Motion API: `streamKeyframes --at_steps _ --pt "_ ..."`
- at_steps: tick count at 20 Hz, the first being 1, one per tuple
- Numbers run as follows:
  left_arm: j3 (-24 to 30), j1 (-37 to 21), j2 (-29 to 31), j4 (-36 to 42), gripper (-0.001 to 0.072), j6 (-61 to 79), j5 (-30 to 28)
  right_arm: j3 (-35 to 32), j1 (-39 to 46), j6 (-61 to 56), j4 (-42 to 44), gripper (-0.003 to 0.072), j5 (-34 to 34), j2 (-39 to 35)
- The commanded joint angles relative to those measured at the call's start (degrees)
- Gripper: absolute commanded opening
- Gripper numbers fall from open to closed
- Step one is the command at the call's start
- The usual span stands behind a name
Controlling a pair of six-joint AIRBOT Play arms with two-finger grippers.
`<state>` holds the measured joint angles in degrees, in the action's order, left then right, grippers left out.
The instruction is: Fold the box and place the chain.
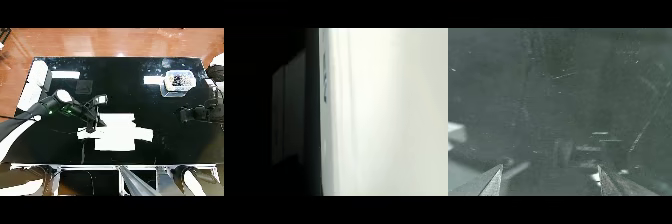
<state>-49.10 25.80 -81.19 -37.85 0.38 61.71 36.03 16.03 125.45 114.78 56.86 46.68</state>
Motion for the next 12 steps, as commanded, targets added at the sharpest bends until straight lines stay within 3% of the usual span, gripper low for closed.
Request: streamKeyframes --at_steps 1,3,7,12 --pt "0.6 4.5 1.6 0.5 0.0013 2.0 -5.5 -0.5 -0.1 4.1 -1.7 0.0684 -0.6 0.0" --pt "2.4 5.3 1.6 1.0 0.0014 2.0 -10.8 -1.3 -0.1 4.7 -1.7 0.0684 -0.5 0.0" --pt "4.5 2.4 1.6 8.7 0.0013 0.1 -5.6 -2.3 -3.0 7.3 -1.0 0.0684 1.7 0.0" --pt "6.6 3.5 1.6 8.3 0.0013 1.2 -10.8 -2.3 -5.7 7.3 -1.1 0.0684 0.7 0.0"
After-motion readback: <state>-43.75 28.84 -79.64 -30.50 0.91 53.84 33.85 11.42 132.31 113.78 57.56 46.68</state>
